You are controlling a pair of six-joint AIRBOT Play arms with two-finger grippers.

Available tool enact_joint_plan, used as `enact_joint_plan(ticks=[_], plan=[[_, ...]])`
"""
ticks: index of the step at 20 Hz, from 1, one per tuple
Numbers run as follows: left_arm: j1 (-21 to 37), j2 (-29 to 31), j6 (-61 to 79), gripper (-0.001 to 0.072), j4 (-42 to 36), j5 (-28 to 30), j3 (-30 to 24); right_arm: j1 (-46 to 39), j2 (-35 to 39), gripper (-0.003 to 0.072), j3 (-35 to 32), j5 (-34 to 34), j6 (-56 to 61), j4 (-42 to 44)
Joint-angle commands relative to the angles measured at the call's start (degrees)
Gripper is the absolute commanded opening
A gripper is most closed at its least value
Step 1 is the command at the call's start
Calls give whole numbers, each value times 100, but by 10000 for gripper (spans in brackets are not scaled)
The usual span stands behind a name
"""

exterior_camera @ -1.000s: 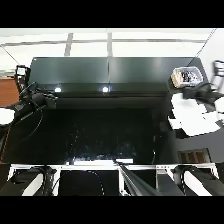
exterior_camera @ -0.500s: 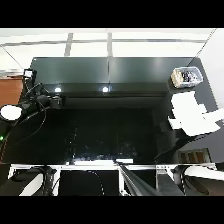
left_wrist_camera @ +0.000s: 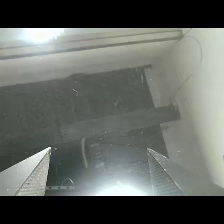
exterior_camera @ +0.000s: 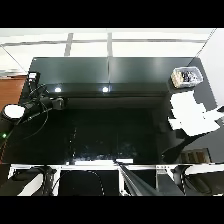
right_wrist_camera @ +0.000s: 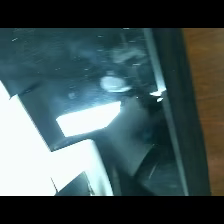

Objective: Fold the box and place the chain.

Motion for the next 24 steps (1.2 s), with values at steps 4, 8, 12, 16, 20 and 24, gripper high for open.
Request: enact_joint_plan(ticks=[4,8,12,16,20,24], plan=[[0,-11,-9,712,0,-153,0,225,479,11,-155,796,-50,420],[-2,-11,-7,712,2,-192,0,739,1718,12,-1515,417,-240,1740],[-28,-17,-7,712,0,-789,0,1764,3167,12,-3213,-625,-341,2549],[-328,-98,-7,712,-304,-1010,2,3042,4485,12,-5405,-2260,-1027,4828],[-643,-367,-4,696,-1169,-1084,31,4621,4868,12,-6570,-3469,-1386,6081],[-647,-1467,-4,696,-1502,-2026,680,5904,4868,12,-6699,-4258,-1386,6245]])
